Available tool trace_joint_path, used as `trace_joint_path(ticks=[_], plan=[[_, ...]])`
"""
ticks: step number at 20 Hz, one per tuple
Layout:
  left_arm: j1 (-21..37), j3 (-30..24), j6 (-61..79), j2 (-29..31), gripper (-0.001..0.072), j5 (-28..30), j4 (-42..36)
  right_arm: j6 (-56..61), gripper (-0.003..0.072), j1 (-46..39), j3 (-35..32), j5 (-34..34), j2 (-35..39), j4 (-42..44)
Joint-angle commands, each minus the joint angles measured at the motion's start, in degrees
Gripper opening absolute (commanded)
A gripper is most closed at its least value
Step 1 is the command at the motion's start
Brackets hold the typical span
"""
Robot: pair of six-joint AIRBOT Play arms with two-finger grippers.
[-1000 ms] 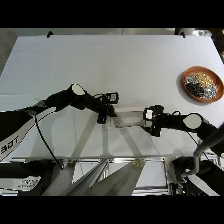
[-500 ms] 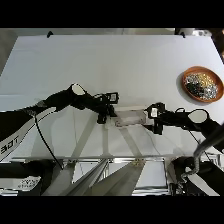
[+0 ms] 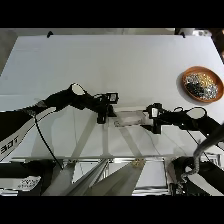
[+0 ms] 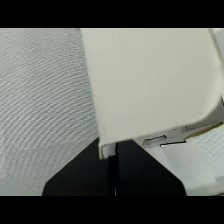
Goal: Fold the box and place the chain.
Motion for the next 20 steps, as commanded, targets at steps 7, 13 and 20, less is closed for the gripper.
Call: trace_joint_path(ticks=[7,13,20], plan=[[-0.04,0.02,0.00,-0.04,0.0011,0.04,-0.17,-1.46,0.0675,-0.04,2.69,2.16,-5.57,0.22],[-0.04,0.02,0.00,-0.04,0.0011,0.04,-0.17,6.47,0.0652,-0.04,2.62,6.71,-6.10,-8.22],[-0.04,0.02,0.00,-0.04,0.0011,0.04,-0.17,7.48,0.0653,-0.02,2.14,4.48,-6.14,-7.17]])
